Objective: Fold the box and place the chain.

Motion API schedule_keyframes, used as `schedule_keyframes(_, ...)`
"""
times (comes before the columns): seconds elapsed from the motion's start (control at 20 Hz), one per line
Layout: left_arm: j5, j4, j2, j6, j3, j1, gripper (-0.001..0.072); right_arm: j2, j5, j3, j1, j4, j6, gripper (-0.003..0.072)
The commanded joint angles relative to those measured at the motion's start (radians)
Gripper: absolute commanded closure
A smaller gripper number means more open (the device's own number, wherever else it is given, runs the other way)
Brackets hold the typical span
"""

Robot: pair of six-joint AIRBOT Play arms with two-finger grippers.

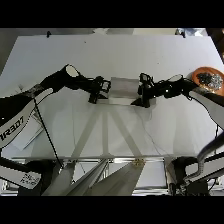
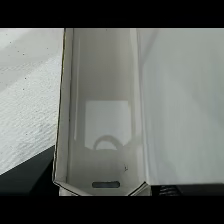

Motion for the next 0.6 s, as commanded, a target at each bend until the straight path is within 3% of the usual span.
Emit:
schedule_keyframes(0.0, -0.013, -0.053, 0.002, 0.048, 0.000, -0.003, 0.0583, 0.000, 0.002, 0.001, 0.000, -0.002, -0.001, 0.0276)
schedule_keyframes(0.35, -0.082, -0.055, 0.001, 0.055, 0.000, -0.010, 0.0589, 0.000, 0.002, 0.001, 0.000, -0.002, -0.001, 0.0276)
schedule_keyframes(0.4, -0.083, -0.055, 0.001, 0.055, 0.000, -0.010, 0.0545, 0.000, 0.002, 0.001, 0.000, -0.002, -0.001, 0.0276)
schedule_keyframes(0.45, -0.083, -0.055, 0.001, 0.054, 0.000, -0.010, 0.0421, 0.000, 0.002, 0.001, 0.000, -0.002, -0.001, 0.0276)
schedule_keyframes(0.55, -0.082, -0.077, 0.000, 0.054, 0.000, -0.010, 0.0402, 0.000, 0.002, 0.001, 0.000, -0.002, -0.001, 0.0276)
